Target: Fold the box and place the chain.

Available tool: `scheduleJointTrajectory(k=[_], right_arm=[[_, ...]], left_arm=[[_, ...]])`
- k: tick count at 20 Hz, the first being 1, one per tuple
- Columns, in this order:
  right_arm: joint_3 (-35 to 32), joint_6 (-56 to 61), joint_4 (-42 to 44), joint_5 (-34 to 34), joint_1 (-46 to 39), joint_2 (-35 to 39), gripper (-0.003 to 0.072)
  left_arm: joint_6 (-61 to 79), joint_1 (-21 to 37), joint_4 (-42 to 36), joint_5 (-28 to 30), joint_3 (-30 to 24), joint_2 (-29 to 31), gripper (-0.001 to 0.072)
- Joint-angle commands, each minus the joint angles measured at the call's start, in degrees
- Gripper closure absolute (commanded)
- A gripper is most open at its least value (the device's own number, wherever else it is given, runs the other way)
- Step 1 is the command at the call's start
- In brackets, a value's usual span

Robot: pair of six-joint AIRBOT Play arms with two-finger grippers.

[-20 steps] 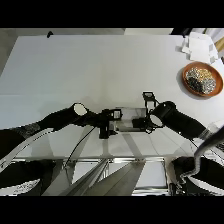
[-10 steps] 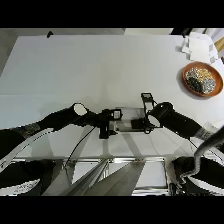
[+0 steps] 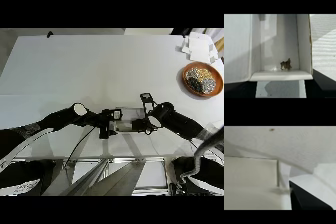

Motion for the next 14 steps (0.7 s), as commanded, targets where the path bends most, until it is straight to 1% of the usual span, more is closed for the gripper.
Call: scheduleJointTrajectory(k=[1,4,6,8,10,11,12,14], right_arm=[[0.20,-6.16,-0.79,1.55,-0.04,4.55,0.0277],[1.51,-9.03,-1.70,6.16,-2.34,10.64,0.0277],[4.87,-12.68,-1.55,11.41,-6.21,14.62,0.0278],[10.08,-18.51,-1.70,15.19,-11.67,16.90,0.0287],[14.62,-24.70,-2.14,15.10,-18.95,16.79,0.0308],[16.46,-28.13,-2.73,14.16,-23.98,16.37,0.0367],[17.92,-31.34,-3.30,13.29,-28.96,15.78,0.0397],[20.96,-37.70,-3.48,12.37,-39.80,12.66,0.0397]], left_arm=[[0.00,0.02,0.00,0.07,0.02,0.04,0.0630],[0.00,0.02,0.00,0.04,0.02,0.04,0.0630],[0.00,0.02,0.00,0.04,0.02,0.04,0.0630],[0.00,0.02,0.00,0.07,0.02,0.04,0.0630],[0.00,0.02,0.00,0.04,0.02,0.04,0.0630],[0.00,0.02,0.00,0.07,0.02,0.04,0.0630],[0.00,0.02,0.00,0.04,0.02,0.04,0.0630],[0.00,0.02,0.00,0.04,0.02,0.04,0.0630]])
